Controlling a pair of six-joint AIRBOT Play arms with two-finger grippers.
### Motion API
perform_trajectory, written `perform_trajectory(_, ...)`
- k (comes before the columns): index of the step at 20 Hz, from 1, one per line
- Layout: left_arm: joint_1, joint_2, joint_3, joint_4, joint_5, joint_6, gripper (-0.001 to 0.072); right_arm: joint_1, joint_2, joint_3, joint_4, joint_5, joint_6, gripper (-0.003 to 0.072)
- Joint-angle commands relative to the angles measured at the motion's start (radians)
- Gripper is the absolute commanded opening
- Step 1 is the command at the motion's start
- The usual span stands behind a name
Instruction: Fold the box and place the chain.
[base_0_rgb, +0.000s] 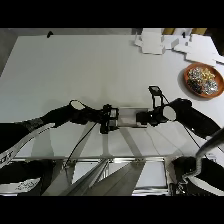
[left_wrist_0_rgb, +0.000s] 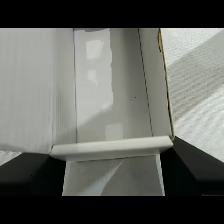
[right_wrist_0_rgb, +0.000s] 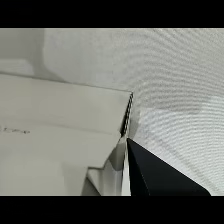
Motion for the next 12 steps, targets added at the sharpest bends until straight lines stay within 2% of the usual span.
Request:
perform_trajectory(1, 0.0, -0.001, 0.0, 0.0, 0.0, 0.0, 0.0272, 0.043, -0.055, 0.048, -0.083, 0.03, 0.137, 0.0294)
perform_trajectory(5, 0.0, -0.001, 0.0, 0.0, 0.0, 0.0, 0.0272, 0.075, -0.116, 0.084, -0.095, 0.063, 0.188, 0.0291)
perform_trajectory(10, 0.0, -0.001, 0.0, 0.0, 0.0, 0.0, 0.0272, 0.085, -0.135, 0.084, -0.106, 0.086, 0.214, 0.0208)
perform_trajectory(11, 0.0, -0.001, 0.0, 0.0, 0.0, 0.0, 0.0272, 0.085, -0.137, 0.084, -0.106, 0.095, 0.214, 0.0121)
perform_trajectory(12, 0.0, -0.001, 0.0, 0.0, 0.0, 0.0, 0.0272, 0.085, -0.137, 0.084, -0.105, 0.102, 0.214, 0.0084)
